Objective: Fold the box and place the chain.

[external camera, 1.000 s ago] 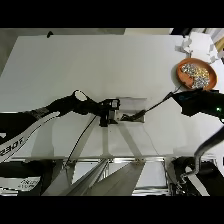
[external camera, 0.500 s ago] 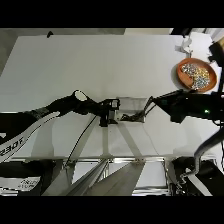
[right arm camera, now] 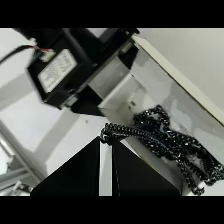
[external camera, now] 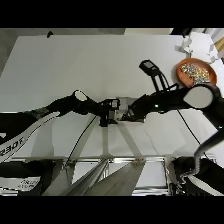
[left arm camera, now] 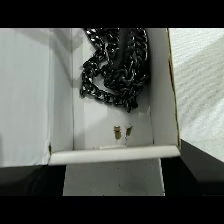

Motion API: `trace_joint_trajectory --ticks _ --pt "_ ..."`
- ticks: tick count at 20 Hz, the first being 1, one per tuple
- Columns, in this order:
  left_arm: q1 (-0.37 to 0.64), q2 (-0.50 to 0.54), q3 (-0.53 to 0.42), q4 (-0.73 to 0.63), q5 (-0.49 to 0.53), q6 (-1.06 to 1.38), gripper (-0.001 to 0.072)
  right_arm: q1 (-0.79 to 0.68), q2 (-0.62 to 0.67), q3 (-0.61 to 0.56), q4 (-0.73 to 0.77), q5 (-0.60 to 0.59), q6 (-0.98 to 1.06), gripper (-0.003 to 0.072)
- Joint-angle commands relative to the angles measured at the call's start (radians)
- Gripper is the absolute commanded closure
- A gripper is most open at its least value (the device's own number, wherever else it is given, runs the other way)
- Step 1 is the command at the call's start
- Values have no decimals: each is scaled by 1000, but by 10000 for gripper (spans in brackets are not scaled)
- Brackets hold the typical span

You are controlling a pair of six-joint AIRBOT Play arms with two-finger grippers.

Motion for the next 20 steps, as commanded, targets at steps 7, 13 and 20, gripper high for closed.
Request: trace_joint_trajectory --ticks 7,13,20 --pt "0 0 0 0 0 0 678 91 -223 0 -87 -58 50 666" --pt "0 0 0 0 0 0 678 88 -226 1 -87 -19 71 523" --pt "0 0 0 0 0 0 678 -232 7 32 -100 176 -30 489"
